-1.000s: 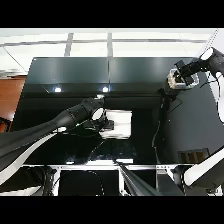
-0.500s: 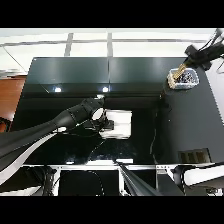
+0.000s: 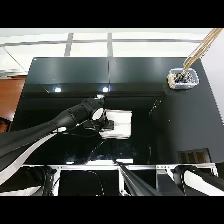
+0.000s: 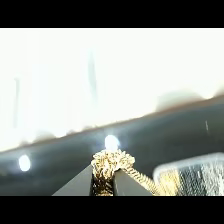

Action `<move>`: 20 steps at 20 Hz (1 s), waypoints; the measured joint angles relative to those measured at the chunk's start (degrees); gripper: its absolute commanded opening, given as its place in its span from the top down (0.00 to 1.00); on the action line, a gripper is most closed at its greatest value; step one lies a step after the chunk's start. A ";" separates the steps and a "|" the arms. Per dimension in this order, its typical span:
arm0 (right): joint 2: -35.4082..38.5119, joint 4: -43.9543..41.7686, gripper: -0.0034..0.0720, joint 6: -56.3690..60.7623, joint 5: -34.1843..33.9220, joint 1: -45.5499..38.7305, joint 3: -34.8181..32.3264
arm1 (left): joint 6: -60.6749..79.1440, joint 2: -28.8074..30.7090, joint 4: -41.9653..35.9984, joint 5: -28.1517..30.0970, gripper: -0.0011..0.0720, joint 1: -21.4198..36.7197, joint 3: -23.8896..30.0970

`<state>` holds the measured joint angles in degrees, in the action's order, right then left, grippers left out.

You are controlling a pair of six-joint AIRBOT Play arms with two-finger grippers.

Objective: Fold the box and place the chain.

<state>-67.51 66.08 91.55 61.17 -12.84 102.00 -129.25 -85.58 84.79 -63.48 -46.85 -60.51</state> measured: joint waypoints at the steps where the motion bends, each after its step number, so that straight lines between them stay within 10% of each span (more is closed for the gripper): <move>1: 1.97 -0.90 0.94 -0.50 -0.22 0.00 0.04 | 0.02 0.00 0.00 0.02 0.95 0.00 0.00; 12: 13.90 -16.22 0.94 -7.41 16.22 2.16 -0.20 | 0.02 0.00 0.00 0.02 0.95 0.00 0.00; 20: 16.63 -20.61 0.94 -7.56 21.75 19.87 -3.61 | 0.02 0.00 0.00 0.13 0.95 -0.02 0.00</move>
<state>-50.87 45.47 83.99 82.91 7.03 98.39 -129.23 -85.58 84.79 -63.35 -46.87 -60.51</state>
